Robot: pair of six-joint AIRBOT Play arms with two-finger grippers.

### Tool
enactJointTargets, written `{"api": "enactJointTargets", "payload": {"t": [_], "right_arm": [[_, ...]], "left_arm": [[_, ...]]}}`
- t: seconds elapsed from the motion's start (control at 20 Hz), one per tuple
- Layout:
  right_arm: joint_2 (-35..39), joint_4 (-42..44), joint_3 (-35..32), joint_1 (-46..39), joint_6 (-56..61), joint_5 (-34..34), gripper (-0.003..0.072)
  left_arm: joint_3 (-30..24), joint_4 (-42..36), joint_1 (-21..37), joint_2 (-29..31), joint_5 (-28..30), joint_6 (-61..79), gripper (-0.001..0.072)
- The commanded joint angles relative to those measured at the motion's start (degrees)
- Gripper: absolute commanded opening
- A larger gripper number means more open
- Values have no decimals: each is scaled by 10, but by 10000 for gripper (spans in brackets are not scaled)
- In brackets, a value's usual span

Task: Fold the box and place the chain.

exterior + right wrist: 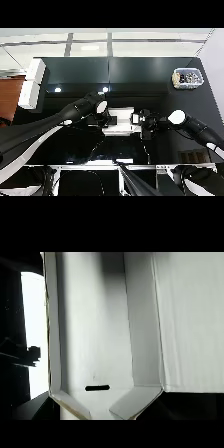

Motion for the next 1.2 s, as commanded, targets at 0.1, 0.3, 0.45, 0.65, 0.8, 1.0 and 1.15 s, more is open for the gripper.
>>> {"api": "enactJointTargets", "payload": {"t": [0.1, 0.3, 0.45, 0.65, 0.8, 1.0, 1.15], "right_arm": [[8, -35, 0, -1, -5, -4, 720], [6, -16, 0, -1, -14, -10, 715], [1, -7, 0, -1, -14, -7, 473], [-3, 39, -2, -1, -14, -13, 303], [-28, 124, -5, 0, -23, -10, 303], [-30, 134, -5, -1, -23, -8, 304], [-30, 136, -5, 0, -22, -3, 304]], "left_arm": [[1, 13, 0, 0, -14, 0, 25], [1, 12, 0, 0, -12, 0, 26], [1, 10, 0, 0, -5, -1, 26], [1, 6, 0, 0, -5, 0, 26], [1, 4, 0, 0, -5, 0, 26], [1, 4, 0, 0, -5, 0, 26], [1, 4, 0, 0, -6, 0, 26]]}}
